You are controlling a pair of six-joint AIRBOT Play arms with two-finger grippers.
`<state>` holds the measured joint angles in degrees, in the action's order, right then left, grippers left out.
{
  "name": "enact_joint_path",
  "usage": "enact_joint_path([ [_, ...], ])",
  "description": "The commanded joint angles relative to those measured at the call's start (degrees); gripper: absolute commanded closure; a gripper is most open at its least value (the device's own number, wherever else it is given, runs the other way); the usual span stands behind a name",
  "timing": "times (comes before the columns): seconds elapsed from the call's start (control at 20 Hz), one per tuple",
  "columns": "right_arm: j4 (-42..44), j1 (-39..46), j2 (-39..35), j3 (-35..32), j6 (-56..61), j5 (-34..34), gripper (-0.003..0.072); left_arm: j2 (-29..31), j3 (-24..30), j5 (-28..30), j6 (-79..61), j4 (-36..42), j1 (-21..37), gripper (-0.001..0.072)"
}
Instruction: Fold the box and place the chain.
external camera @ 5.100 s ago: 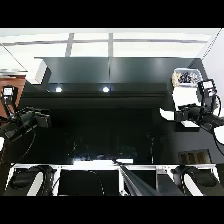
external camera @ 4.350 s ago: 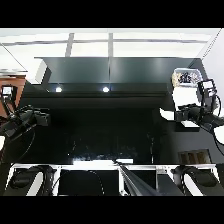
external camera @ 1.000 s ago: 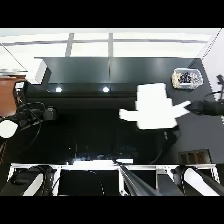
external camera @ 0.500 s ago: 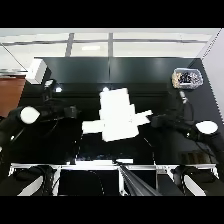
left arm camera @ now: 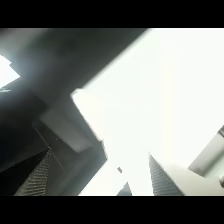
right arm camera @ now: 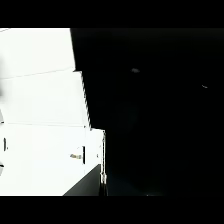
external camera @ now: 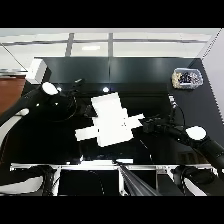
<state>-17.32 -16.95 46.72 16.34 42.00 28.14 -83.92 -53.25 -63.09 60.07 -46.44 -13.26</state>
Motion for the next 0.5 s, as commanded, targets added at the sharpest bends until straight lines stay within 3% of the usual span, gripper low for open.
enact_joint_path([
  [0.0, -0.1, -0.5, 0.0, -0.1, 0.0, -0.5, 0.0671, -6.9, -3.8, -6.8, -4.4, 5.4, 0.1, 0.0011],
  [0.15, -0.3, -0.5, 0.0, -0.1, 0.0, -0.5, 0.0671, -9.4, -4.0, -10.4, -14.2, 14.2, 0.0, 0.0011],
  [0.35, -0.3, -0.5, 0.0, -0.1, 0.0, -0.2, 0.0671, -13.7, -6.8, -16.2, -16.9, 15.3, -0.2, 0.0018],
  [0.4, -0.3, -0.5, 0.0, -0.1, 0.0, -0.2, 0.0671, -14.2, -7.4, -17.7, -18.2, 15.2, -0.2, 0.0043],
  [0.45, -0.3, -0.5, 0.0, -0.1, 0.0, -0.3, 0.0671, -14.7, -8.1, -19.3, -18.6, 14.3, -0.2, 0.0111],
])
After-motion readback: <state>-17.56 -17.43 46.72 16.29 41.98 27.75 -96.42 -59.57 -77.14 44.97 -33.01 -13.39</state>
